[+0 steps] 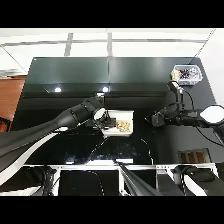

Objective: Fold the box and place the chain.

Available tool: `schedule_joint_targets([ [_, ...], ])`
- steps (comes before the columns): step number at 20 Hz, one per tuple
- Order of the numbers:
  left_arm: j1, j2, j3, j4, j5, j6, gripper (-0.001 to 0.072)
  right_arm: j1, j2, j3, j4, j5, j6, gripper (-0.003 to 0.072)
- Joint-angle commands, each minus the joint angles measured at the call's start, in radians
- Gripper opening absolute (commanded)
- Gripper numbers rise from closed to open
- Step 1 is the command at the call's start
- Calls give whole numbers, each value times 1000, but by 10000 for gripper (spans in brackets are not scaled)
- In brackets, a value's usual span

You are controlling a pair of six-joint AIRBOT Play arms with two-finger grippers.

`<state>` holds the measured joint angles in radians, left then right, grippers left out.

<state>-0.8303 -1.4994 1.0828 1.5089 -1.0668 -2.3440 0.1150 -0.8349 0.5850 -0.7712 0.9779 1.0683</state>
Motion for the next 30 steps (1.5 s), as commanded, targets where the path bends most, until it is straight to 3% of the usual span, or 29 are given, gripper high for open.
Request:
schedule_joint_targets([
  [1,-8,35,17,47,-58,-21,448,-7,-1,-1,-16,9,-8,272],
  [5,-36,209,-2,167,-101,65,447,-7,-1,-1,-16,10,-10,272],
  [7,-23,335,-80,250,-109,91,447,-7,-1,-1,-16,10,-10,272],
  [9,78,473,-216,246,-95,100,447,-7,-1,-1,-15,10,-10,272],
  [11,248,609,-373,68,23,265,447,-7,-1,-1,-16,9,-10,272],
  [13,452,680,-521,-354,96,673,447,-7,-1,-1,-15,8,-10,272],
  [15,603,666,-647,-758,60,1207,457,-7,-1,-1,-15,8,-9,272],
  [16,631,653,-691,-867,43,1432,641,-7,-1,-1,-15,8,-6,272],
  [17,635,638,-724,-940,55,1626,715,-7,-1,-1,-15,8,-1,272],
  [19,610,612,-736,-971,76,2005,714,-7,-1,-1,-15,8,-1,272],
  [22,541,606,-732,-957,125,2323,713,-7,-1,-1,-14,8,-1,272],
  [26,452,580,-711,-832,271,2438,714,-6,-1,-1,-10,7,2,272],
  [30,438,392,-645,-981,278,2636,713,-6,-1,-1,-5,6,2,272],
])
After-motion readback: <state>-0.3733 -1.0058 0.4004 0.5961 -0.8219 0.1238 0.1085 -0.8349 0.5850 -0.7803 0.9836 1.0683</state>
